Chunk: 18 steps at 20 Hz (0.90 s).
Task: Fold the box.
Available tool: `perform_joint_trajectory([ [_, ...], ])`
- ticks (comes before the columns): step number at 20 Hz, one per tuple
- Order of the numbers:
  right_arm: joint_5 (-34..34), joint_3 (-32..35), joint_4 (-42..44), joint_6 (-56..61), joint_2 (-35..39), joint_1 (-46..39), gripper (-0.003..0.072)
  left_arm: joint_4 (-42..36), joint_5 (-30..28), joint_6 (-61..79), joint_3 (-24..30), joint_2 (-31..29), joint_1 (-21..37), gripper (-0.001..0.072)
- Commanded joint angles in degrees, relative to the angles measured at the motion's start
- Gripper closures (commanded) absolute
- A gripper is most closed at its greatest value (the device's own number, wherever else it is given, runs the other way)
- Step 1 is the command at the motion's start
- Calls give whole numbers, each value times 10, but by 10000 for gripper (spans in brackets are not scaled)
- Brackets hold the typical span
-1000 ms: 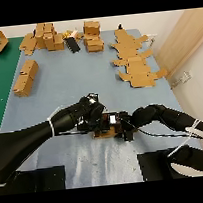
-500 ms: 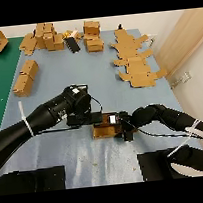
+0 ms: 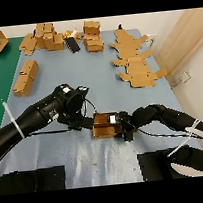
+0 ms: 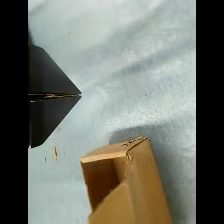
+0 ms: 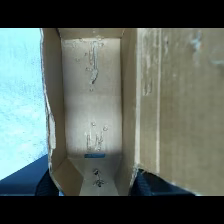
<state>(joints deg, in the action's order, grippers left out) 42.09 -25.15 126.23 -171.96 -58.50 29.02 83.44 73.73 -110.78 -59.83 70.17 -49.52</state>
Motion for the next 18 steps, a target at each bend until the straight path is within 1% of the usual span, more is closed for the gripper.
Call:
perform_joint_trajectory([
  [1, 0, 0, 0, 0, 0, 0, 190, -1, -86, 246, 62, -31, 37, 698],
  [2, 0, 0, 0, 0, 0, 0, 189, -1, -101, 309, 85, -33, 68, 698],
  [4, 0, 0, 0, 0, 0, 0, 190, -10, -138, 435, 121, -22, 148, 698],
  [5, 0, 0, 0, 0, 0, 0, 190, -37, -165, 496, 132, -8, 200, 698],
  [6, 0, 0, 0, 0, 0, 0, 190, -82, -181, 553, 132, 11, 252, 698],
  [7, 0, 0, 0, 0, 0, 0, 190, -151, -196, 622, 131, 33, 306, 698],
  [8, 0, 0, 0, 0, 0, -1, 190, -230, -232, 689, 131, 50, 350, 697],
  [9, 1, 0, 0, 0, -1, -1, 190, -336, -263, 724, 131, 64, 390, 697],
  [10, 5, 0, 0, 0, -1, -1, 189, -438, -268, 767, 130, 76, 419, 697],
  [11, 4, 0, -1, 0, -1, -1, 190, -530, -261, 819, 129, 83, 438, 696],
  [12, 4, 0, 0, 0, -1, -1, 190, -581, -247, 861, 129, 83, 443, 696],
  [13, 4, 0, 0, 0, -1, -1, 190, -607, -217, 913, 129, 80, 439, 696],
  [14, 5, 0, 0, 0, -1, -1, 190, -608, -187, 958, 130, 75, 426, 697],
  [15, 4, 0, 0, 0, -1, -1, 190, -595, -174, 975, 131, 66, 405, 697],
  [16, 4, 0, 0, 0, -1, -1, 190, -574, -182, 974, 136, 51, 374, 698],
  [18, 4, 0, 0, 0, -1, -1, 190, -531, -217, 964, 151, 14, 317, 698],
])
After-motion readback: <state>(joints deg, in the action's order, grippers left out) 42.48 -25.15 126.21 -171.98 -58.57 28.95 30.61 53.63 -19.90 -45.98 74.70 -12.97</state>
